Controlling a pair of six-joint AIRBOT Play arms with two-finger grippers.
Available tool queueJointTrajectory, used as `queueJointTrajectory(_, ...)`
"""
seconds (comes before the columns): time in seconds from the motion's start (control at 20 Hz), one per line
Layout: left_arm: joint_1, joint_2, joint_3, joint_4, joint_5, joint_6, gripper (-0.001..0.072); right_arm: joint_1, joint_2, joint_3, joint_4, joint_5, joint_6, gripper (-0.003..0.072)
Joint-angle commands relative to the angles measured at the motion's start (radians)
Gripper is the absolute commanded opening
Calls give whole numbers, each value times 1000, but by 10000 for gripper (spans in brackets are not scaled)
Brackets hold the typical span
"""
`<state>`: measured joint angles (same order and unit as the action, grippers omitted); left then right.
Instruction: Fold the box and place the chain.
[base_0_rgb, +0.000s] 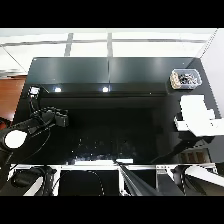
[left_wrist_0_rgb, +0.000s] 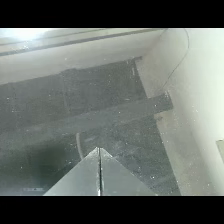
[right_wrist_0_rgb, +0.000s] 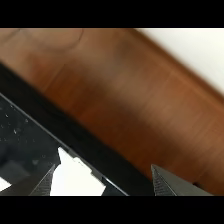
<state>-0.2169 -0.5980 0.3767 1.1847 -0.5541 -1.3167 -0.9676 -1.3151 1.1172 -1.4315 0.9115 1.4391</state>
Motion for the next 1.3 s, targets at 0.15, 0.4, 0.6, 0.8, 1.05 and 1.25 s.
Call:
queueJointTrajectory(0.15,0,0,0,0,0,0,25,-85,-231,198,139,244,-343,714)
queueJointTrajectory(0.4,-1,0,0,0,-3,0,25,-85,-303,198,187,304,-519,713)
queueJointTrajectory(0.6,-1,0,0,0,-3,0,25,-72,-306,198,290,302,-641,668)
queueJointTrajectory(0.8,-1,0,0,0,-3,0,25,-47,-306,197,197,343,-646,240)
queueJointTrajectory(1.05,-1,0,0,0,-3,0,25,20,-286,197,116,390,-582,17)
queueJointTrajectory(1.25,-1,0,0,0,-3,0,25,121,-220,184,225,398,-582,17)
